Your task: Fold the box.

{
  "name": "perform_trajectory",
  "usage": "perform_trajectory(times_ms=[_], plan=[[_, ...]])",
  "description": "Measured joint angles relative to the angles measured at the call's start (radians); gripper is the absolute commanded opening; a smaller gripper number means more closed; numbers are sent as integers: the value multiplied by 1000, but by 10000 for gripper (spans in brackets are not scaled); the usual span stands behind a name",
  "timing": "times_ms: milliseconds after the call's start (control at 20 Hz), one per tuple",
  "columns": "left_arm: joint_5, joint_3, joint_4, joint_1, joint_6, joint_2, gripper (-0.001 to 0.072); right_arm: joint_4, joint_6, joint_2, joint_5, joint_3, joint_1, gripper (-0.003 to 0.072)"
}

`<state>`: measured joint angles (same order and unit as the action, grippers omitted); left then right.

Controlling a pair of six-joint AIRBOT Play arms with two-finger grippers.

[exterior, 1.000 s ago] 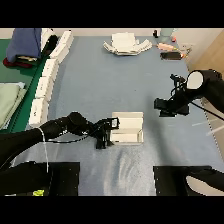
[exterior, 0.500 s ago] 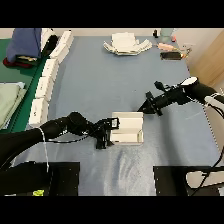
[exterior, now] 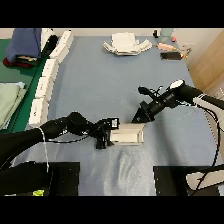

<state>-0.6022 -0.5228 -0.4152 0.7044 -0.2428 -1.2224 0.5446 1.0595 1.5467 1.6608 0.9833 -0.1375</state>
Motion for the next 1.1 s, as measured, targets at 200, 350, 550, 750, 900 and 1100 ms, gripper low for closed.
perform_trajectory(times_ms=[200, 350, 550, 750, 900, 1100], plan=[[0, 0, 0, 0, 0, 0, 477, 118, -48, -68, -40, -3, -76, 3], [0, 0, 0, 0, 0, 0, 477, 224, -81, -146, -149, -12, -142, 3], [0, 0, 0, 0, 0, 0, 477, 306, -127, -268, -333, -50, -227, 3], [0, 0, 0, 0, 0, 0, 477, 401, -146, -404, -529, -138, -337, 3], [0, 0, 0, 0, 0, 0, 477, 451, -152, -507, -674, -233, -437, 3], [0, 0, 0, 0, 0, 0, 477, 507, -154, -616, -860, -365, -568, 3]])
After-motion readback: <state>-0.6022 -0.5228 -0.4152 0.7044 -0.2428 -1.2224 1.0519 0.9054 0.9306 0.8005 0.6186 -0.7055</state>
